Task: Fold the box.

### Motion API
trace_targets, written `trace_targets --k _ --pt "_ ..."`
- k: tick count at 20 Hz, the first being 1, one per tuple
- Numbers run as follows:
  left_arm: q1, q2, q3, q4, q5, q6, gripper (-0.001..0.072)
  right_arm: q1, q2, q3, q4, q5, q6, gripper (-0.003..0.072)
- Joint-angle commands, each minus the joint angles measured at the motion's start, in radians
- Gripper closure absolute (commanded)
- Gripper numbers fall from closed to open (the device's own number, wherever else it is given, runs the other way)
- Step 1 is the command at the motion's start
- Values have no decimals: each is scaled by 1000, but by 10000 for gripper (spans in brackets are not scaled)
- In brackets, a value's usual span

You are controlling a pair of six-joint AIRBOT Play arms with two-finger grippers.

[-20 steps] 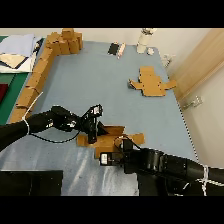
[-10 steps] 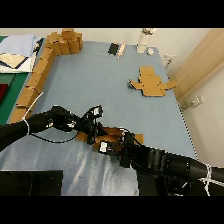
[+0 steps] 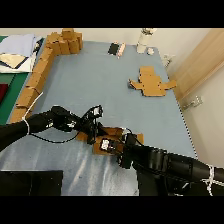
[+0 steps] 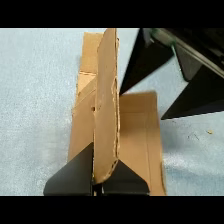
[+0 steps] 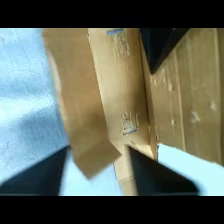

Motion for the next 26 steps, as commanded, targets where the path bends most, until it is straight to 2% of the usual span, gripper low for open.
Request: trace_targets --k 1,7,9,13,18,24,26 --pt "1 1 1 0 0 0 697 -26 24 0 5 -36 25 -30" --pt "1 1 1 0 0 0 697 -68 38 -2 31 -17 10 -29" --pt "0 1 1 0 -1 0 697 -40 38 -20 93 13 -39 -29" --pt "1 1 1 0 0 0 697 63 37 -73 89 109 -38 -29" --pt "1 1 1 0 -1 0 697 86 20 -104 -56 152 31 -29" --pt "1 1 1 0 -1 0 697 86 -46 -103 -111 187 35 -29" --pt "1 1 1 0 0 0 697 86 -50 -103 -169 188 99 -29"
